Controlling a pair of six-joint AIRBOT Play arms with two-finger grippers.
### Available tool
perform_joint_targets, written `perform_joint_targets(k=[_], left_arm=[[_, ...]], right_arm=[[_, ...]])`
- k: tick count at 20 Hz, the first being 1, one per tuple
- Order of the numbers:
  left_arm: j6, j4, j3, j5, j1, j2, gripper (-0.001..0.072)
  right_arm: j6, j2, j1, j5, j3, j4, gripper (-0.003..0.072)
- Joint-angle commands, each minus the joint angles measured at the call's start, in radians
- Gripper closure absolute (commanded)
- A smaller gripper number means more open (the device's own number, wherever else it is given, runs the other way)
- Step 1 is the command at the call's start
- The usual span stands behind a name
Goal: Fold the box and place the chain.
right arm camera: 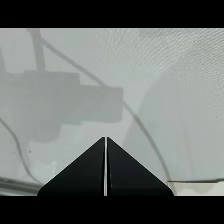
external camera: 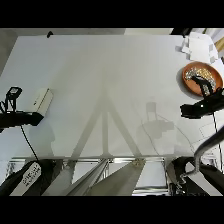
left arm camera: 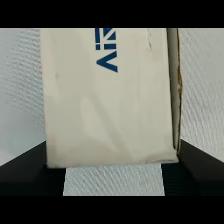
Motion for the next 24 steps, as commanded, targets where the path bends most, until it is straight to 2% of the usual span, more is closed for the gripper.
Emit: perform_joint_targets(k=[1,2,7,11,15,16,17,19,20,21,24], left_arm=[[-0.045,0.022,-0.002,-0.005,0.001,0.0,0.0098],[-0.08,0.035,-0.002,0.001,0.001,0.0,0.0008],[-0.105,0.076,-0.002,0.006,0.0,0.069,0.001],[-0.104,0.076,-0.002,0.006,-0.009,0.216,0.0012],[-0.104,0.069,-0.002,-0.045,-0.109,0.388,0.0018],[-0.105,0.063,-0.002,-0.085,-0.148,0.422,0.0082],[-0.105,0.06,-0.002,-0.132,-0.184,0.447,0.0211],[-0.104,0.056,-0.002,-0.246,-0.262,0.476,0.0548],[-0.105,0.055,-0.002,-0.299,-0.293,0.479,0.0679],[-0.106,0.051,-0.002,-0.351,-0.323,0.478,0.0705],[-0.177,0.05,-0.002,-0.429,-0.383,0.477,0.0708]], right_arm=[[0.0,-0.001,-0.001,-0.002,0.0,0.001,0.0675],[0.0,-0.001,-0.001,-0.002,0.0,0.002,0.0675],[0.0,-0.001,-0.001,-0.001,0.0,0.002,0.0675],[0.0,-0.001,-0.001,-0.015,0.0,0.003,0.0675],[0.0,-0.001,-0.001,-0.024,0.0,0.016,0.0675],[0.0,-0.001,-0.001,-0.024,0.0,0.016,0.0675],[0.0,-0.001,-0.001,-0.023,0.0,0.016,0.0675],[0.0,-0.001,-0.001,-0.021,0.0,0.016,0.0675],[0.0,-0.001,-0.001,-0.02,0.0,0.016,0.0675],[0.0,-0.001,-0.001,-0.019,0.0,0.016,0.0675],[0.004,-0.001,-0.001,-0.016,0.0,0.017,0.0675]])
